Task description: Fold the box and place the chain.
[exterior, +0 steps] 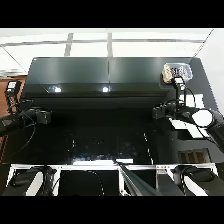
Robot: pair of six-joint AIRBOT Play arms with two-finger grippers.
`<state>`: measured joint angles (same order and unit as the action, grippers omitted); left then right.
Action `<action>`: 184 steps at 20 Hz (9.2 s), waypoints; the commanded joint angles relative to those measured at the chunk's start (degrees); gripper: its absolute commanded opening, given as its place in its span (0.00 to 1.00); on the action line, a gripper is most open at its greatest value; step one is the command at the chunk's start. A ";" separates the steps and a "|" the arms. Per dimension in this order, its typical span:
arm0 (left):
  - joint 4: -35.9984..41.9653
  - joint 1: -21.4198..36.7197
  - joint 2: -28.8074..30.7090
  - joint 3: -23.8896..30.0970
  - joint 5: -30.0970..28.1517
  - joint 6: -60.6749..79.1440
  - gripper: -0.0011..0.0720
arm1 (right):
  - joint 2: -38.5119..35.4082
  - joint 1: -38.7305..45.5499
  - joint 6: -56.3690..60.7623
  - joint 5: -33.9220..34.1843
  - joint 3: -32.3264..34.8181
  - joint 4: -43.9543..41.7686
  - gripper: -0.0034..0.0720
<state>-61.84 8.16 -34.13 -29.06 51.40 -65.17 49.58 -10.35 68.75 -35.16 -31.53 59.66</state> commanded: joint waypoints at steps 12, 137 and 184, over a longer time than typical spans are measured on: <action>0.57 -0.04 -0.20 0.04 -7.06 -0.20 0.05 | 5.46 25.40 1.64 25.86 -4.48 -2.45 1.00; 17.35 -33.83 -53.90 -24.48 2.69 62.36 0.05 | 10.51 -23.45 -63.19 6.27 2.10 -12.13 0.89; 17.53 -33.83 -54.27 -24.48 3.89 62.01 0.05 | 25.99 -12.59 -83.19 -7.34 -3.32 -26.40 0.89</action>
<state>-44.23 -25.65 -88.31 -53.47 55.27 -3.18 75.20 -22.41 -15.97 -42.74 -34.46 31.79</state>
